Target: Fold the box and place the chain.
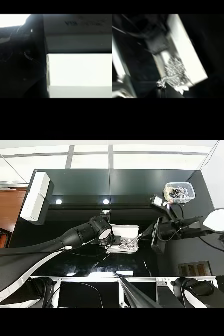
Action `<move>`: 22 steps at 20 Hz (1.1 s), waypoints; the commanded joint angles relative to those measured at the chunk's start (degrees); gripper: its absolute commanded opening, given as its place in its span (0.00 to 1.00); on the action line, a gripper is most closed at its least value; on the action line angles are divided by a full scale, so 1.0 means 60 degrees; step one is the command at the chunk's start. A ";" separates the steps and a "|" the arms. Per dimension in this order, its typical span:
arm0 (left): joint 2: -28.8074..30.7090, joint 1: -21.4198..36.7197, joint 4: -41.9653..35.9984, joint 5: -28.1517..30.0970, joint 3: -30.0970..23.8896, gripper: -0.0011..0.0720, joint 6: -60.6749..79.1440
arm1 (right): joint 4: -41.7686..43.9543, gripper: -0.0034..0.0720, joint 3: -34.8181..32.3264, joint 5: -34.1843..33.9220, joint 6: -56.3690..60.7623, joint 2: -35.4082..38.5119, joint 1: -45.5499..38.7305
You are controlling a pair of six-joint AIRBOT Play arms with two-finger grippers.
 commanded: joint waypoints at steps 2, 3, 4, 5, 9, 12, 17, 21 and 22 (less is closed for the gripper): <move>0.0000 -0.0004 0.0000 0.0000 0.0004 0.05 0.0007 | 0.1370 0.06 0.0568 0.0441 0.0397 0.0007 0.0015; 0.0000 -0.0004 0.0000 0.0000 0.0004 0.05 0.0007 | 0.1348 0.06 0.0528 0.0386 0.0390 0.0000 0.0047; 0.0000 -0.0004 0.0000 0.0000 0.0004 0.05 0.0007 | 0.1337 0.06 0.0408 0.0295 0.0397 0.0000 0.0047; 0.0000 -0.0004 0.0000 0.0000 0.0004 0.05 0.0007 | 0.1337 0.06 0.0211 0.0248 0.0455 0.0000 0.0047; 0.0000 -0.0004 0.0000 0.0000 0.0004 0.05 0.0007 | 0.1351 0.06 -0.1107 -0.1399 0.0605 -0.0004 0.0142; 0.0000 -0.0004 0.0000 0.0000 0.0004 0.05 0.0007 | 0.1341 0.06 -0.1982 -0.3311 0.0852 -0.0026 0.0175; 0.0000 -0.0004 0.0000 0.0076 0.0004 0.05 0.0007 | 0.1326 0.17 -0.2320 -0.3264 0.1526 -0.0229 0.0291; 0.0000 -0.0004 0.0000 0.0073 0.0004 0.05 0.0004 | 0.0761 0.83 -0.1898 -0.2484 0.1665 -0.0051 -0.0178; 0.0000 -0.0004 0.0000 0.0073 0.0004 0.05 0.0004 | 0.0288 0.83 -0.1603 -0.1956 0.1668 0.0051 -0.0532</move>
